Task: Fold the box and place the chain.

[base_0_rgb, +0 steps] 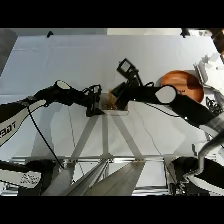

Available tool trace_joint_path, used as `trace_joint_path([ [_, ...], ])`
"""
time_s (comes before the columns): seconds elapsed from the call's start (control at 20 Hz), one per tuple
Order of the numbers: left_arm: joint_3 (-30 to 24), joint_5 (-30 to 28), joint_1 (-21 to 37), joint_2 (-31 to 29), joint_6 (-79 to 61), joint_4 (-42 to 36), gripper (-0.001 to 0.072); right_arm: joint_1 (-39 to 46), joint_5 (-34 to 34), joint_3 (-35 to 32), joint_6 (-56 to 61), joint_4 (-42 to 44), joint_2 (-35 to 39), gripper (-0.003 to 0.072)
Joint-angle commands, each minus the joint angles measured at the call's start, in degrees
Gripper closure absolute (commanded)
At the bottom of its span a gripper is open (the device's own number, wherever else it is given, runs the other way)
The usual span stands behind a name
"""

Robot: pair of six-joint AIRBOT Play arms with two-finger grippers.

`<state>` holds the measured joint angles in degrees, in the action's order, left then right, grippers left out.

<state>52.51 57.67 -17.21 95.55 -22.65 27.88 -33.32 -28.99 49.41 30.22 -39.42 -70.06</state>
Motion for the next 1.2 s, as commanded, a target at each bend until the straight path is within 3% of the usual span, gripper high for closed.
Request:
trace_joint_path([
  [0.0, -0.02, 0.0, -0.02, -0.02, 0.0, 0.02, 0.0449, -0.07, -4.74, -0.04, 0.02, -2.38, -4.42, 0.0638],
  [0.1, -0.02, 0.0, -0.02, -0.02, 0.0, 0.02, 0.0449, -0.04, -4.74, -0.02, 0.02, -2.12, -4.44, 0.0436],
  [0.15, -0.02, 0.0, -0.02, -0.02, 0.0, 0.02, 0.0449, -0.04, -4.92, -0.02, 0.02, -1.92, -4.11, 0.039],
  [0.4, -0.02, 0.0, -0.02, -0.02, 0.0, 0.02, 0.0449, 0.0, -9.16, 0.87, 0.02, -1.95, -0.26, 0.0392],
  [0.65, -0.02, -0.02, -0.02, -0.02, 0.0, 0.02, 0.0449, 2.29, -15.89, 12.46, 0.15, -4.48, -0.9, 0.0397],
  [0.8, -0.02, 0.0, -0.02, -0.02, 0.0, 0.02, 0.0449, 7.85, -16.9, 19.21, 4.57, -4.52, -4.2, 0.0399],
  [0.9, -0.02, 0.0, -0.02, -0.02, 0.0, 0.02, 0.0449, 11.26, -17.18, 19.87, 6.88, -4.55, -7.5, 0.0398],
  [1.15, -0.02, 0.0, -0.02, -0.02, 0.0, 0.02, 0.0449, 13.92, -28.87, 19.87, 14.38, -4.17, -16.85, 0.0392],
])
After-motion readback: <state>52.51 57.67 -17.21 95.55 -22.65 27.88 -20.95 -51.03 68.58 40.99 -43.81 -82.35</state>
